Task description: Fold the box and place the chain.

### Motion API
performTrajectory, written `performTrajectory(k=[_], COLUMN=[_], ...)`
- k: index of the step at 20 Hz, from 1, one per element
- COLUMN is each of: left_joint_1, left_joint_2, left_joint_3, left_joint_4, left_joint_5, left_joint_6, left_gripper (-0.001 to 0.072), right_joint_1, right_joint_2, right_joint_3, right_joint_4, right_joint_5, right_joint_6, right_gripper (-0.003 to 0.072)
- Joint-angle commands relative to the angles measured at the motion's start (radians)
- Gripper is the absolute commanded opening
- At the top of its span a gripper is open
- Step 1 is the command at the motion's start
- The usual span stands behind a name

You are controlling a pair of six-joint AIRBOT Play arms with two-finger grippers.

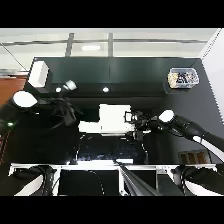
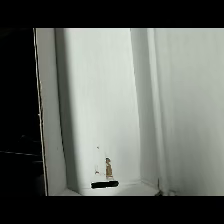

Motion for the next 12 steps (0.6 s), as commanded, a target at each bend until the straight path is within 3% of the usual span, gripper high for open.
performTrajectory(k=[1,3,5,9,12], left_joint_1=[0.266,0.391,0.434,0.326,0.170], left_joint_2=[-0.040,-0.151,-0.229,-0.297,-0.382], left_joint_3=[-0.003,-0.055,-0.095,-0.096,-0.070], left_joint_4=[0.099,-0.105,-0.223,-0.209,-0.172], left_joint_5=[-0.254,-0.402,-0.400,-0.232,-0.220], left_joint_6=[-0.639,-0.557,-0.494,-0.542,-0.519], left_gripper=[0.0024,0.0023,0.0021,0.0021,0.0021], right_joint_1=[0.000,0.000,0.000,0.000,0.000], right_joint_2=[0.000,0.000,0.000,0.000,0.000], right_joint_3=[0.000,0.000,0.000,0.000,0.000], right_joint_4=[0.000,-0.001,-0.001,0.000,0.000], right_joint_5=[0.001,0.001,0.001,0.001,0.001], right_joint_6=[-0.001,-0.001,-0.001,-0.001,0.000], right_gripper=[0.0470,0.0470,0.0470,0.0470,0.0470])
